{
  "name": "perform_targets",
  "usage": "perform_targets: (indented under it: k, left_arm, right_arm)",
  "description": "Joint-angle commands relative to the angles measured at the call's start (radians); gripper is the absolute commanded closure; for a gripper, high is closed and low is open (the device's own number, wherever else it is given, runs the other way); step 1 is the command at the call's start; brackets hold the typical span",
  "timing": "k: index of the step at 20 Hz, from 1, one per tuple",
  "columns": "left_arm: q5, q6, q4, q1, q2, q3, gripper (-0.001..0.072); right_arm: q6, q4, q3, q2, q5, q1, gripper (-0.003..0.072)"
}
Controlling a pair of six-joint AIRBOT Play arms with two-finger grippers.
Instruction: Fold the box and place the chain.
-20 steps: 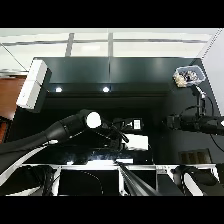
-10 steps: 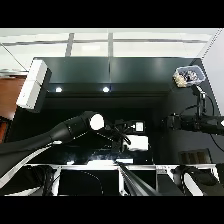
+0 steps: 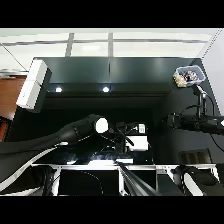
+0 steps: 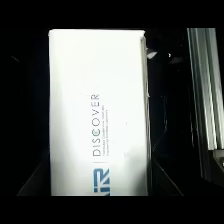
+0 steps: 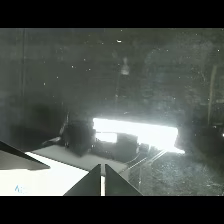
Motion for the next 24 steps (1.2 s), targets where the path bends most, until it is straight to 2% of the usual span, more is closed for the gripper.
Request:
perform_targets:
  k: [1, 2, 3, 4, 5, 8, 11, 16, 21, 24]
  left_arm:
    - [0.066, -0.058, 0.050, -0.030, -0.030, 0.001, -0.0004]
    - [0.065, -0.099, 0.098, -0.033, -0.030, 0.001, -0.0001]
    - [0.052, -0.151, 0.149, -0.033, -0.026, 0.001, 0.0055]
    - [0.024, -0.199, 0.201, -0.026, -0.021, 0.001, 0.0246]
    - [-0.009, -0.220, 0.236, -0.017, -0.014, 0.001, 0.0344]
    - [-0.077, -0.322, 0.326, 0.040, 0.039, 0.001, 0.0344]
    - [-0.155, -0.381, 0.399, 0.180, 0.140, -0.001, 0.0343]
    - [-0.349, -0.471, 0.409, 0.601, 0.282, -0.033, 0.0343]
    - [-0.411, -0.473, 0.410, 1.102, 0.480, -0.185, 0.0343]
    - [-0.463, -0.477, 0.420, 1.413, 0.511, -0.223, 0.0343]
  right_arm:
    - [0.002, 0.000, 0.001, 0.000, -0.005, 0.000, 0.0643]
    - [0.002, -0.001, 0.001, 0.000, -0.007, 0.000, 0.0643]
    - [0.002, -0.003, 0.001, 0.000, -0.010, 0.000, 0.0643]
    - [0.002, -0.004, 0.001, 0.000, -0.010, 0.000, 0.0643]
    - [0.002, -0.004, 0.001, 0.000, -0.013, 0.000, 0.0643]
    - [0.003, -0.003, 0.001, 0.000, -0.018, 0.000, 0.0643]
    - [0.002, -0.003, 0.001, 0.000, -0.018, 0.000, 0.0643]
    - [0.002, -0.003, 0.001, 0.000, -0.021, 0.000, 0.0643]
    - [0.002, -0.003, 0.001, 0.000, -0.026, 0.000, 0.0643]
    - [0.002, -0.004, 0.001, 0.000, -0.035, 0.000, 0.0644]
